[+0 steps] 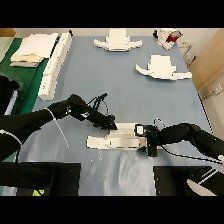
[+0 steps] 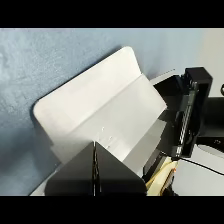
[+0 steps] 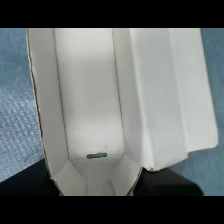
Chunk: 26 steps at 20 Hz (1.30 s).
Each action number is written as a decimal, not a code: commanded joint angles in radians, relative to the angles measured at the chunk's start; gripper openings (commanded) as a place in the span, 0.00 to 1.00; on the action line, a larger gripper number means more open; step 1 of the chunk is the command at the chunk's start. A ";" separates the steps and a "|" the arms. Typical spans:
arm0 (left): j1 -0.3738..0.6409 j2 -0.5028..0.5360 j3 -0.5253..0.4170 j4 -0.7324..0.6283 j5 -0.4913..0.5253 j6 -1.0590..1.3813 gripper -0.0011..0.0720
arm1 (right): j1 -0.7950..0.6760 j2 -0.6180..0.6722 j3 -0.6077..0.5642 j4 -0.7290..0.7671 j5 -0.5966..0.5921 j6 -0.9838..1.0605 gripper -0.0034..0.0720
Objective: Fold the box.
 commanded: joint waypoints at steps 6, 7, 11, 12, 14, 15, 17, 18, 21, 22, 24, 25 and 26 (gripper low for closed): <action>0.064 0.295 0.047 0.221 -0.138 0.100 0.03 | 0.000 0.001 0.000 0.000 0.000 0.000 0.82; 0.054 0.350 0.041 0.282 -0.147 0.100 0.03 | 0.000 0.001 0.000 0.000 0.000 0.000 0.82; -0.039 0.542 -0.036 0.409 -0.126 0.104 0.03 | 0.000 0.001 0.000 0.000 0.000 0.000 0.82; -0.071 0.578 -0.063 0.431 -0.108 0.104 0.03 | -0.001 0.001 0.000 0.000 0.000 0.000 0.82; -0.135 0.643 -0.122 0.493 -0.069 0.103 0.03 | 0.000 0.001 0.000 0.000 0.000 0.000 0.82; -0.159 0.668 -0.147 0.521 -0.057 0.103 0.03 | -0.001 0.001 0.000 0.000 0.000 0.000 0.82; -0.183 0.710 -0.187 0.583 -0.051 0.130 0.03 | -0.001 0.001 0.000 0.000 0.000 0.000 0.82; -0.175 0.723 -0.206 0.581 -0.057 0.218 0.03 | -0.001 0.001 0.000 0.000 0.000 0.000 0.82; -0.125 0.724 -0.264 0.558 -0.049 0.457 0.77 | 0.000 0.001 0.000 0.000 0.000 0.000 0.82; -0.110 0.716 -0.287 0.543 -0.028 0.519 0.97 | -0.001 0.001 0.000 0.000 0.000 0.000 0.82; -0.102 0.697 -0.319 0.520 0.006 0.636 0.97 | 0.000 0.001 0.000 0.000 0.000 0.000 0.82; -0.103 0.684 -0.332 0.496 0.034 0.686 0.97 | -0.001 0.001 0.000 0.000 0.000 0.000 0.82; -0.103 0.663 -0.340 0.455 0.063 0.739 0.97 | -0.001 0.001 0.000 0.000 0.000 0.000 0.82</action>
